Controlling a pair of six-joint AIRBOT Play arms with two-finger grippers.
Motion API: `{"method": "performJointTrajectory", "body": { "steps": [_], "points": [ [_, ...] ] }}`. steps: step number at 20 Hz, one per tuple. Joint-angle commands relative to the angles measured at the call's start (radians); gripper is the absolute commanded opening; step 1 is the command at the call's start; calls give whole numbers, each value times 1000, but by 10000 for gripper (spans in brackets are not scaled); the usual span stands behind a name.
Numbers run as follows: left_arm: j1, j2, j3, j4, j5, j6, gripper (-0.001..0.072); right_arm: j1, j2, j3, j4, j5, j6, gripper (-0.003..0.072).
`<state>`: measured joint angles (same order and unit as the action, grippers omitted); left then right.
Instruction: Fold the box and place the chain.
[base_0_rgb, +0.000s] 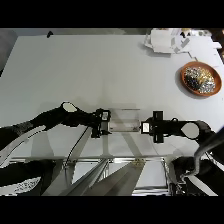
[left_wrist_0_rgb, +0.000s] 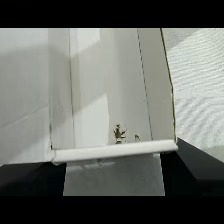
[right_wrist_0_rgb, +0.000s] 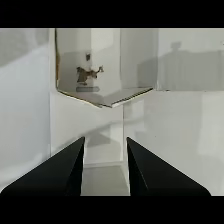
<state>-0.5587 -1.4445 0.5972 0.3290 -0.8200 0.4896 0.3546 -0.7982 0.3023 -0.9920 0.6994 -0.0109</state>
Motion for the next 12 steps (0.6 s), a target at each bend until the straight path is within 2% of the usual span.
{"method": "performJointTrajectory", "body": {
  "steps": [1,5,7,12],
  "points": [
    [0,1,0,0,1,0,150,-76,-43,-5,193,60,-224,268],
    [0,1,0,0,0,0,150,-101,-107,-5,269,92,-339,267],
    [0,1,0,0,0,0,150,-101,-130,5,271,89,-339,201],
    [0,1,0,0,0,0,150,-101,-177,22,320,66,-360,196]
  ]
}}
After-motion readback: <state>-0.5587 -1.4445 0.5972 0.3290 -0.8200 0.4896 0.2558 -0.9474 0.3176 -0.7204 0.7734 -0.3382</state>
